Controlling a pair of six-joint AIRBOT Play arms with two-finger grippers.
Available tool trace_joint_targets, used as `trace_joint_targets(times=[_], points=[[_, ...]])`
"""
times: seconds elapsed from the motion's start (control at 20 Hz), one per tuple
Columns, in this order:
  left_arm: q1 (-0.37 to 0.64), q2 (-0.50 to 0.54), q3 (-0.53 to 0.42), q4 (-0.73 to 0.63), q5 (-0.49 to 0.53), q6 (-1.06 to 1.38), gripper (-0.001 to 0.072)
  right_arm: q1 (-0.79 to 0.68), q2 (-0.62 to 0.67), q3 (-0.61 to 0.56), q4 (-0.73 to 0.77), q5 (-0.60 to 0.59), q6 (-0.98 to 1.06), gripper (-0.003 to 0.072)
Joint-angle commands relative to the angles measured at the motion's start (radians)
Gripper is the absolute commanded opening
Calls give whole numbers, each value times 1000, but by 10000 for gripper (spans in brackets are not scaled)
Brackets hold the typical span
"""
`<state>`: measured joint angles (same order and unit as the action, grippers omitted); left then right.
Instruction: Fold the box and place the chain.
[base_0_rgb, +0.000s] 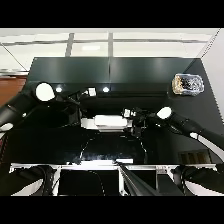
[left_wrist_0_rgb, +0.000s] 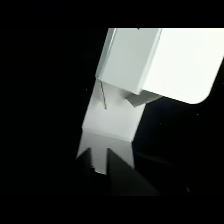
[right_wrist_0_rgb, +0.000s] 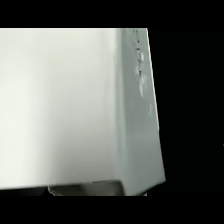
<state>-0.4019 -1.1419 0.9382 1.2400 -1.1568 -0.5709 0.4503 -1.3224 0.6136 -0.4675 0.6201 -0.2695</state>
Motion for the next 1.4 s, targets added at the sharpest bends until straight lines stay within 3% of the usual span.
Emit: trace_joint_targets(times=[0.0, 0.05, 0.15, 0.4, 0.55, 0.75, 0.9, 1.15, 1.35], points=[[0, 44, -23, -41, -194, -251, 27, 0, -1, 0, 0, 0, 0, 439], [-4, 44, -54, -133, -214, -266, 26, 0, -1, 0, 0, 0, 0, 439], [-27, 44, -148, -333, -145, -263, 26, 0, -1, 0, 0, 0, 0, 439], [-96, 44, -336, -681, 304, -94, 26, 0, -1, 0, 0, 1, 0, 439], [-96, 44, -327, -827, 498, 51, 26, 0, -1, 0, 0, 1, 0, 439], [-96, 33, -285, -825, 708, 136, 27, 0, -1, 0, 0, 1, 0, 439], [-90, -44, -260, -712, 702, 142, 27, 0, -1, 0, 0, 1, 0, 439], [-90, -195, -179, -689, 665, 140, 27, 0, -1, 0, 0, 1, 0, 439], [-88, -223, -149, -584, 606, 81, 27, 0, -1, 0, 0, 1, 0, 439]])
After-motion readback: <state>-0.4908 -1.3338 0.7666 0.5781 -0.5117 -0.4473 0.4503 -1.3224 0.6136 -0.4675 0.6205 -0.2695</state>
